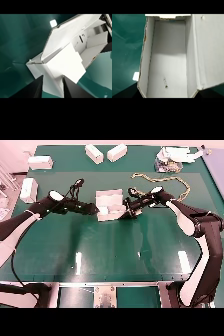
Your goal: Fold the box and place the chain.
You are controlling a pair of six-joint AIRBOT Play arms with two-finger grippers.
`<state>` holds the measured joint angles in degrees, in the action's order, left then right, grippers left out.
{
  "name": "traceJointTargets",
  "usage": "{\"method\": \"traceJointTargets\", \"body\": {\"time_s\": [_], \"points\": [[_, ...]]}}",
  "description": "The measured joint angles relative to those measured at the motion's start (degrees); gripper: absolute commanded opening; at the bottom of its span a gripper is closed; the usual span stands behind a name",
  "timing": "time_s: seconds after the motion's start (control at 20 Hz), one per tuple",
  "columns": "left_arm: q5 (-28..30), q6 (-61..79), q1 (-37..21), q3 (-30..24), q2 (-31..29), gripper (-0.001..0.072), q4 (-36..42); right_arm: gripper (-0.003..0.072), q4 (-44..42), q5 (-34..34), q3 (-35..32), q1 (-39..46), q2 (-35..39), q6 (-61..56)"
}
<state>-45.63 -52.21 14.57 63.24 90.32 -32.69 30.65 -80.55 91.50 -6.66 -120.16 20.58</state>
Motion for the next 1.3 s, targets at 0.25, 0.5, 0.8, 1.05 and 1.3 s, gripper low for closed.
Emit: {"method": "traceJointTargets", "body": {"time_s": [0.25,0.5,0.8,1.05,1.3], "points": [[0.02,-2.89,0.13,0.0,0.0,0.0302,-1.31,0.0498,0.02,0.0,0.0,0.0,0.0,0.02],[0.92,-6.47,0.94,0.11,0.0,0.0302,-2.95,0.0498,0.02,0.0,0.0,0.02,0.0,0.07],[2.54,-11.63,2.6,0.44,-0.02,0.0321,-6.34,0.0498,0.07,0.0,0.02,0.02,0.0,0.11],[2.01,-15.52,2.91,1.9,0.11,0.0321,-9.68,0.0498,0.04,-0.02,0.02,0.02,0.02,0.0],[0.57,-22.36,2.93,3.02,0.24,0.0321,-14.93,0.0498,-0.07,-0.15,0.02,0.02,0.0,-0.11]]}}
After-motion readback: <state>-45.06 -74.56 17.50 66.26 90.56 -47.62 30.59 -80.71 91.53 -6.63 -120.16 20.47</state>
